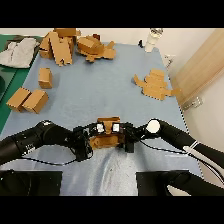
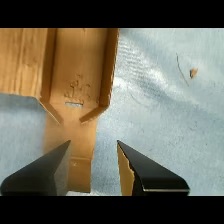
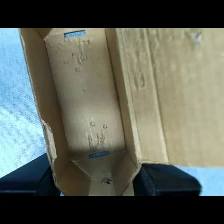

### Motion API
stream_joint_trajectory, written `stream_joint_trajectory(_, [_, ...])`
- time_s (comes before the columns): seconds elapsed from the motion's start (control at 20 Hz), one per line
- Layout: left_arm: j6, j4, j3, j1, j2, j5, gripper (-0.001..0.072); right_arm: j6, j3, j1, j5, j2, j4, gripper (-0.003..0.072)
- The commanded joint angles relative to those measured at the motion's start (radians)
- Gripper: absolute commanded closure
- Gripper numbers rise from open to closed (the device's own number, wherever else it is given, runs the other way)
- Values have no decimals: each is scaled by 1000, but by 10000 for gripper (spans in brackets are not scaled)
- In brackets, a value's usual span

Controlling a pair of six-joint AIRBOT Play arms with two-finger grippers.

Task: Fold the box.

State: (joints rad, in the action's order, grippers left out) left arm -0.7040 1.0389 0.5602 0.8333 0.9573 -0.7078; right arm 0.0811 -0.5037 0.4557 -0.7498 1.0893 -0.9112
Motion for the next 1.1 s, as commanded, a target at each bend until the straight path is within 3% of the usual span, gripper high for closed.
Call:
stream_joint_trajectory(0.0, [-37,25,1,1,1,5,271,0,-1,1,0,0,0,104])
stream_joint_trajectory(0.15, [2,24,1,1,3,117,270,0,-1,1,-1,0,0,105])
stream_joint_trajectory(0.6, [71,2,1,3,68,205,271,0,-1,1,-1,0,0,105])
stream_joint_trajectory(0.65, [95,-8,1,2,67,204,286,0,-1,1,-1,0,0,105])
stream_joint_trajectory(0.7, [104,-12,1,2,67,204,380,0,-1,1,-1,0,0,105])
stream_joint_trajectory(0.8, [145,-42,1,2,67,204,382,0,-1,1,-1,0,0,105])
stream_joint_trajectory(0.85, [179,-60,1,2,67,204,482,0,-1,1,-1,0,0,105])
stream_joint_trajectory(1.05, [227,-129,1,2,68,208,488,0,-1,1,0,0,0,105])
